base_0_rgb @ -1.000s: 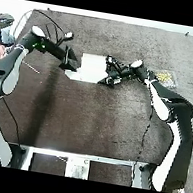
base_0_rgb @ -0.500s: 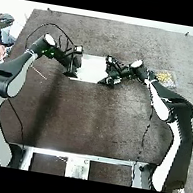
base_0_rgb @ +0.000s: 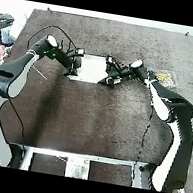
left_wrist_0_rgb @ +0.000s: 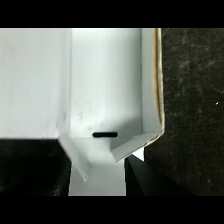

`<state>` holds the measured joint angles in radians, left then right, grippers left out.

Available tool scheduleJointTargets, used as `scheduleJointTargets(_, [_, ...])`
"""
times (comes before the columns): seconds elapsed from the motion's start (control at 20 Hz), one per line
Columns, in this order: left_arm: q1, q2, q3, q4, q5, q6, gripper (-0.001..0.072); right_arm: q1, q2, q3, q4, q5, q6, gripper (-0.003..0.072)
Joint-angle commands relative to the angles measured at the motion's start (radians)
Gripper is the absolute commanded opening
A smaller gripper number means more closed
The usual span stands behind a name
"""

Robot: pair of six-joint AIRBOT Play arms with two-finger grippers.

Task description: Fold the box and place the chain.

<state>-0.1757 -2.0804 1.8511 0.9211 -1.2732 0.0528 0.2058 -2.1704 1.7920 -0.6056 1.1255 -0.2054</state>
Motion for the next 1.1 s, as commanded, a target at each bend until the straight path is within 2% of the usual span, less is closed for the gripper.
scheduleJointTargets(0.0, [-0.014, 0.000, 0.000, -0.010, -0.018, 0.001, 0.0344, 0.001, 0.000, 0.000, 0.000, 0.000, 0.000, 0.0390])
scheduleJointTargets(0.05, [-0.019, 0.000, 0.000, -0.012, -0.018, 0.001, 0.0286, 0.001, 0.000, 0.000, 0.000, 0.000, 0.000, 0.0390])
scheduleJointTargets(0.1, [-0.020, 0.000, 0.000, -0.012, -0.018, 0.002, 0.0071, 0.001, 0.000, 0.000, 0.000, 0.000, 0.000, 0.0390])
scheduleJointTargets(0.15, [-0.021, 0.000, 0.000, -0.012, -0.017, 0.002, 0.0052, 0.001, 0.000, 0.000, 0.000, 0.000, 0.000, 0.0390])
scheduleJointTargets(0.3, [-0.021, 0.000, 0.000, -0.017, -0.018, 0.001, 0.0052, 0.001, 0.000, 0.000, 0.000, 0.000, 0.000, 0.0390])
scheduleJointTargets(0.6, [-0.021, -0.007, 0.000, -0.178, -0.019, 0.035, 0.0053, 0.001, 0.000, 0.000, 0.000, 0.000, 0.000, 0.0390])
scheduleJointTargets(0.85, [-0.021, -0.033, 0.000, -0.159, -0.026, 0.035, 0.0055, 0.001, 0.000, 0.000, 0.000, 0.000, 0.000, 0.0391])
scheduleJointTargets(0.9, [-0.021, -0.033, 0.000, -0.165, -0.020, 0.035, 0.0143, 0.001, 0.000, 0.000, 0.000, 0.000, 0.000, 0.0390])
scheduleJointTargets(0.95, [-0.021, -0.033, 0.000, -0.166, -0.013, 0.035, 0.0262, 0.001, 0.000, 0.000, 0.000, 0.000, 0.000, 0.0390])
scheduleJointTargets(1.05, [-0.021, -0.033, 0.000, -0.166, -0.007, 0.035, 0.0266, 0.001, 0.000, 0.000, 0.000, 0.000, 0.000, 0.0390])
